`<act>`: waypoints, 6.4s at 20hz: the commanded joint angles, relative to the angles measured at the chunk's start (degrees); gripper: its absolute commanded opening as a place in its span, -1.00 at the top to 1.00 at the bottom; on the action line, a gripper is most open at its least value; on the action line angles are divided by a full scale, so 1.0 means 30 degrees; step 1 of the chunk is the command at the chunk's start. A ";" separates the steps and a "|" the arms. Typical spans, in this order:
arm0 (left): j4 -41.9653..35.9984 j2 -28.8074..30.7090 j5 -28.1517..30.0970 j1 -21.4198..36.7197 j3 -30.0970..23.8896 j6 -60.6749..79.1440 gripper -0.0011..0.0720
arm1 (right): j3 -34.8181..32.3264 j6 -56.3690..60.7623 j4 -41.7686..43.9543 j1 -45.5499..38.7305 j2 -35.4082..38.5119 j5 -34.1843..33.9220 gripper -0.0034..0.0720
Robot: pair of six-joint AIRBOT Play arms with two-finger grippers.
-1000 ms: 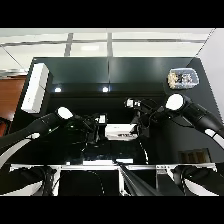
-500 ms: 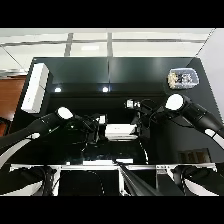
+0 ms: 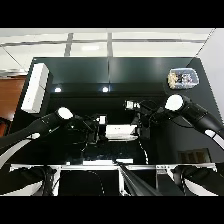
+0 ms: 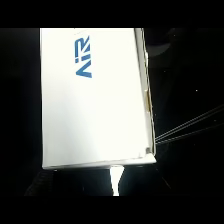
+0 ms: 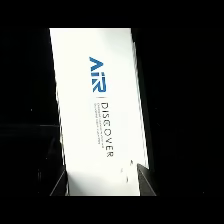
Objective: Fold the box and place the chain.
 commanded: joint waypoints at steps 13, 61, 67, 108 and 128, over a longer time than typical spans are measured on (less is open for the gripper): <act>-0.0007 -0.0015 0.0000 0.0000 0.0007 -0.0029 -0.36 | 0.0831 0.3096 -0.1341 0.1107 0.1719 -0.0328 -0.38; 0.0073 0.0321 0.0889 0.0940 0.0714 -0.1049 -1.00 | 0.1821 1.7952 -0.0007 -0.5690 0.4881 0.1749 0.87; 0.1319 0.2106 -0.1967 0.0896 0.3089 -0.6113 -1.00 | 0.1807 1.7945 -0.0277 -0.8320 0.5202 0.3825 0.87; 0.6543 -0.4197 -0.2747 -0.4350 0.8998 -0.9355 -0.99 | 0.1800 1.9220 -0.2929 -0.8291 0.5202 0.1770 0.87; 1.9074 0.1406 -0.8867 0.7854 0.7614 -3.1846 0.05 | 0.1800 1.9300 -0.5843 -0.8291 0.5202 0.2798 0.87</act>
